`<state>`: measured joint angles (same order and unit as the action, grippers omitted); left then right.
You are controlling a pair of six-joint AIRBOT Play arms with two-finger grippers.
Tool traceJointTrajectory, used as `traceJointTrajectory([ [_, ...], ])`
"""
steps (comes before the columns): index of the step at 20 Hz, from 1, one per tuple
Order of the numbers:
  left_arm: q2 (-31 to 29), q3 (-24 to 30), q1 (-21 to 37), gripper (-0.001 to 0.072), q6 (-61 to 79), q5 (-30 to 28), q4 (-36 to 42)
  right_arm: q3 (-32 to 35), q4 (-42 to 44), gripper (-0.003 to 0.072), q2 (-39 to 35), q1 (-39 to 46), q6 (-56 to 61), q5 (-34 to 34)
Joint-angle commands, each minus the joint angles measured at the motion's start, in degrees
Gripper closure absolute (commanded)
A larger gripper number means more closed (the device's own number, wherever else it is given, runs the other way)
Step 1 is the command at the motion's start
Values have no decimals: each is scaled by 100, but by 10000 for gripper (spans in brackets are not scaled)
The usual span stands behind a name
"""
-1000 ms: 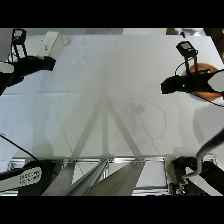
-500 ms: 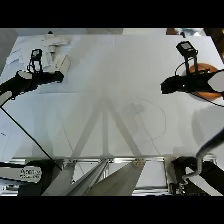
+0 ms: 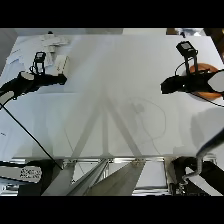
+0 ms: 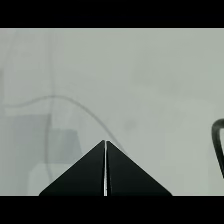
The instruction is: Fold the box and place the chain.
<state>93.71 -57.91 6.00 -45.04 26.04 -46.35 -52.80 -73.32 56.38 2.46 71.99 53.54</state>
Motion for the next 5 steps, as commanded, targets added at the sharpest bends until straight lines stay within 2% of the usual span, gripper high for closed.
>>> traceJointTrajectory([
  [1, -282, 0, -2, 7, 7, 474, -278, -7, 2, 673, -4, 4, 0, 2],
  [5, -1071, 0, -2, 9, -2, 352, -616, -4, 2, 673, -4, 4, 2, 2],
])
